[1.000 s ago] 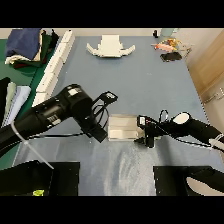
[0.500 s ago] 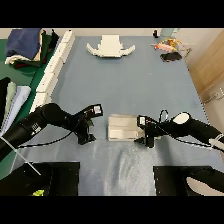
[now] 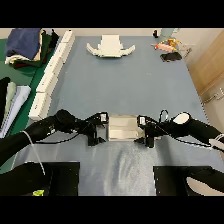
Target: Fold the box.
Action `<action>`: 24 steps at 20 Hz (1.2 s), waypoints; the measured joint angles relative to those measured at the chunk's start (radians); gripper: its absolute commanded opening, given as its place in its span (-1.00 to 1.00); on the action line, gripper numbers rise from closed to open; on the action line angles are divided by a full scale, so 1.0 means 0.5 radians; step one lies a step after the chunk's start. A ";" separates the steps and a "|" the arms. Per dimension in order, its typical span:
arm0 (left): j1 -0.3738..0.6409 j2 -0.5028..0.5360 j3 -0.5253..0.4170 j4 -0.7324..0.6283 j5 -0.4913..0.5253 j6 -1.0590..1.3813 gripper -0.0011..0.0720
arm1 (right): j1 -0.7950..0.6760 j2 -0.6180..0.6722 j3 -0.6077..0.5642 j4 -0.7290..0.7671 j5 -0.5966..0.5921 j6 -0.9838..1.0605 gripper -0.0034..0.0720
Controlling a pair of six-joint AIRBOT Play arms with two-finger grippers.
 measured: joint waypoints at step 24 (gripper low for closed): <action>-0.195 -0.246 0.095 -0.201 0.120 0.212 1.00 | 0.000 -0.001 0.000 -0.001 0.001 -0.002 0.47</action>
